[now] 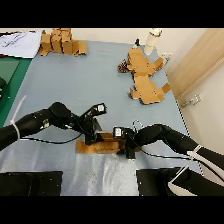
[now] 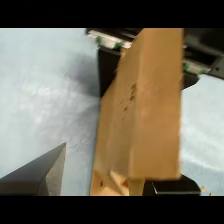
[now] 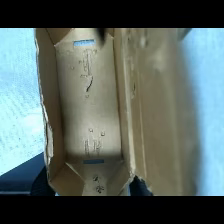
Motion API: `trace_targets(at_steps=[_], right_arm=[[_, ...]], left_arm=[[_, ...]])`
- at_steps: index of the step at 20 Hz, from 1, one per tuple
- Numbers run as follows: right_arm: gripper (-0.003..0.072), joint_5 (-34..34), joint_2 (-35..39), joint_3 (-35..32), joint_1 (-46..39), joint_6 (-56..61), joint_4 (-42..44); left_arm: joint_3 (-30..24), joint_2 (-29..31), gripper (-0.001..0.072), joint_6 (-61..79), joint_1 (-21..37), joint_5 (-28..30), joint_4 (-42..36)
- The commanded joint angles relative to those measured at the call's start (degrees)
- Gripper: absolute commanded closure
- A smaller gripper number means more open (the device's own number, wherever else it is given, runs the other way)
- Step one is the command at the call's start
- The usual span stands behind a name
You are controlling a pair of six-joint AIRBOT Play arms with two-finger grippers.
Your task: Fold the box.
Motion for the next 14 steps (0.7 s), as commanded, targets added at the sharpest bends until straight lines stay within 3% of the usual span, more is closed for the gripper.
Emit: trace_targets(at_steps=[1,4,6,9,10,12,14], right_arm=[[0.0176,0.11,0.04,0.02,0.07,0.00,0.00],[0.0176,0.13,0.04,0.02,0.07,0.00,-0.02],[0.0176,0.13,0.04,0.02,0.07,0.00,-0.02],[0.0176,0.13,0.04,0.02,0.07,0.00,-0.02],[0.0176,0.11,0.04,0.02,0.07,0.00,-0.02],[0.0176,0.13,0.04,0.02,0.07,0.00,-0.02],[0.0176,0.11,0.04,0.02,0.07,0.00,-0.02]], left_arm=[[0.04,4.35,0.0167,-10.40,4.83,-3.52,7.74],[0.04,10.21,0.0170,-22.93,8.09,-11.06,16.85],[-0.02,12.00,0.0691,-40.37,8.09,-16.46,19.12],[-1.75,11.63,0.0699,-57.55,4.31,-24.28,14.75],[-3.04,11.63,0.0698,-60.24,2.49,-24.22,11.85],[-6.64,11.61,0.0698,-60.85,-1.88,-17.97,0.35],[-9.84,11.56,0.0698,-57.75,-6.58,-7.52,-12.59]])
